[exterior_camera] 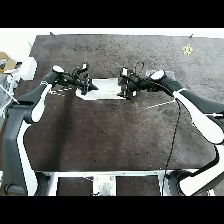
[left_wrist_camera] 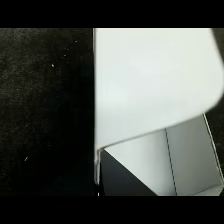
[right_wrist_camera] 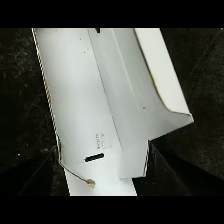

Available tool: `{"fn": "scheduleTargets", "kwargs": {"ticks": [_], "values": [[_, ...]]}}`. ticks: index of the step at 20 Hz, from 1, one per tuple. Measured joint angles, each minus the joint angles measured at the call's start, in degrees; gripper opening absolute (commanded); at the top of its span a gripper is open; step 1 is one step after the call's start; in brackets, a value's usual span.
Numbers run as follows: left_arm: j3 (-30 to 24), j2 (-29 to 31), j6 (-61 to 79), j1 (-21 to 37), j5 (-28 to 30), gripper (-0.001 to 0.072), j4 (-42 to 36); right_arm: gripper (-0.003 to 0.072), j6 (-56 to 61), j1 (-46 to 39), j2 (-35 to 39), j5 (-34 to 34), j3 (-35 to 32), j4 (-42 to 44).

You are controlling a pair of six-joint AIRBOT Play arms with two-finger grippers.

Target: Fold the box and place the chain.

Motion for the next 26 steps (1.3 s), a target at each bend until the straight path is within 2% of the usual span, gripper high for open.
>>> {"fn": "scheduleTargets", "kwargs": {"ticks": [6, 17, 22, 23, 26], "values": [[0.0, 0.0, 0.0, 0.0, 0.0, 0.0011, 0.0, 0.0666, 0.1, -1.5, -4.7, 4.9, 5.8, 0.0], [0.0, 0.0, 0.0, 0.0, 0.0, 0.0011, 0.0, 0.0664, 0.2, -1.9, -18.1, 19.4, 20.6, 2.8], [0.0, 0.0, 0.0, 0.0, 0.0, 0.0011, 0.0, 0.0662, 0.6, -2.0, -21.9, 23.3, 23.5, 4.0], [0.0, 0.0, 0.0, 0.0, 0.0, 0.0011, 0.0, 0.0625, 0.6, -2.0, -22.4, 23.7, 23.8, 4.0], [0.0, 0.0, 0.0, 0.0, -0.1, 0.0011, 0.0, 0.0625, 0.5, -2.1, -23.1, 24.3, 24.2, 4.2]]}}
